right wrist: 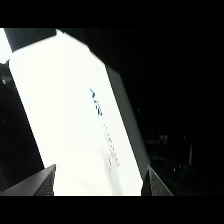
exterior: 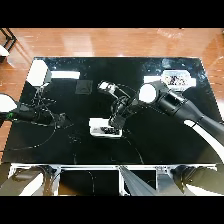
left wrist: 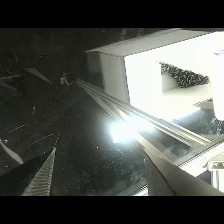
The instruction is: Fold the box and place the chain.
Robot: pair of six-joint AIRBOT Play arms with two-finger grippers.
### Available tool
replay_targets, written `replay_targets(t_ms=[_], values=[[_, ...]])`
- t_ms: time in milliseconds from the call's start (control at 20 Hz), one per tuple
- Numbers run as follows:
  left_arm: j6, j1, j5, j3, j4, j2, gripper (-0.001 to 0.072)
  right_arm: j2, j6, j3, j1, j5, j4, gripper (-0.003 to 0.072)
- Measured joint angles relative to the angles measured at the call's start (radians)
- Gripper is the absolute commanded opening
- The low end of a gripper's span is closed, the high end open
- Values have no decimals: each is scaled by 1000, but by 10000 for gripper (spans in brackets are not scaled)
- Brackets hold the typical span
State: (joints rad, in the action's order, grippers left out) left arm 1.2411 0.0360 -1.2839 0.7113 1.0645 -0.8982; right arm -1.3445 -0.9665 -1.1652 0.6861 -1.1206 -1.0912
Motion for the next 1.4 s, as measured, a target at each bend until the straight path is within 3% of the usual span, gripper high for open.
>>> replay_targets(t_ms=[100, 200, 550, 600, 650, 1000, 1050, 1400], values=[[0, 0, 1, 0, -3, 0, 635, -1, 4, 0, 4, -5, -10, 700], [0, 0, 1, 0, -4, 0, 635, -1, 6, 0, 7, -7, -18, 464], [0, 0, 2, 0, -7, 0, 634, -11, 13, -1, 30, -13, -36, 461], [0, 0, 2, 0, -7, 0, 634, -16, 13, -1, 36, -14, -38, 414], [0, 0, 2, 0, -7, 0, 634, -21, 14, -1, 42, -18, -43, 307], [0, -1, 2, 0, -7, 0, 634, -35, 13, -1, 67, -23, -75, 305], [0, -1, 2, 0, -7, 0, 633, -35, 14, -1, 68, -24, -77, 230], [0, -1, 2, 0, -7, 0, 632, -37, 13, -1, 70, -27, -84, 232]])
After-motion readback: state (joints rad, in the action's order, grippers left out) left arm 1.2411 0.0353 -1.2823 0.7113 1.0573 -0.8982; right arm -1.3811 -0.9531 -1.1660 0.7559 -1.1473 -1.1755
